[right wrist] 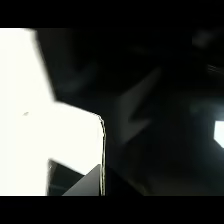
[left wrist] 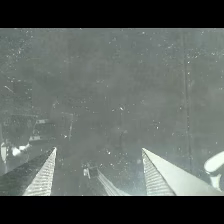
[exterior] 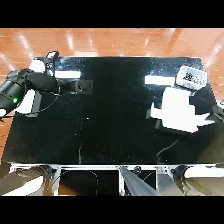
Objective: Fold the box and place the chain.
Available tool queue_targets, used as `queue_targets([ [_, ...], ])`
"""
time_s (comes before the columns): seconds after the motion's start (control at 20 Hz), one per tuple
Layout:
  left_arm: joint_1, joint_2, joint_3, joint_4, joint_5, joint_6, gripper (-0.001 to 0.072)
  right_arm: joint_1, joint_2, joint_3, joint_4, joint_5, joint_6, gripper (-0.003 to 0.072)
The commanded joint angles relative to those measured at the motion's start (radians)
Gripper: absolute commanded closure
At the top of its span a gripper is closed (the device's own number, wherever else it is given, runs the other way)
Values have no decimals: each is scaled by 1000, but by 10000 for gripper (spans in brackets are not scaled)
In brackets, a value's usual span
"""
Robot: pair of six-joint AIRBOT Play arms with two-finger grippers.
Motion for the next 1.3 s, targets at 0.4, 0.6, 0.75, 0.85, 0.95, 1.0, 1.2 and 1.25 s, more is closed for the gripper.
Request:
queue_targets([
  [0.4,-9,0,0,8,113,11,76,550,293,-153,371,-165,105,652],
  [0.6,-36,0,0,-9,102,33,76,765,437,-412,370,-363,64,651],
  [0.75,-72,0,-13,-34,15,34,76,888,509,-588,366,-581,66,652],
  [0.85,-129,-2,-42,-39,-58,62,76,941,523,-667,367,-694,79,652],
  [0.95,-161,-9,-67,-45,-95,68,76,959,522,-701,367,-714,97,651],
  [1.0,-154,-18,-71,-75,-101,85,76,959,523,-702,367,-711,98,652],
  [1.2,-48,-92,-70,-514,-2,384,76,958,523,-702,370,-703,98,651],
  [1.25,-21,-132,-69,-604,73,477,76,958,523,-702,370,-702,98,651],
])
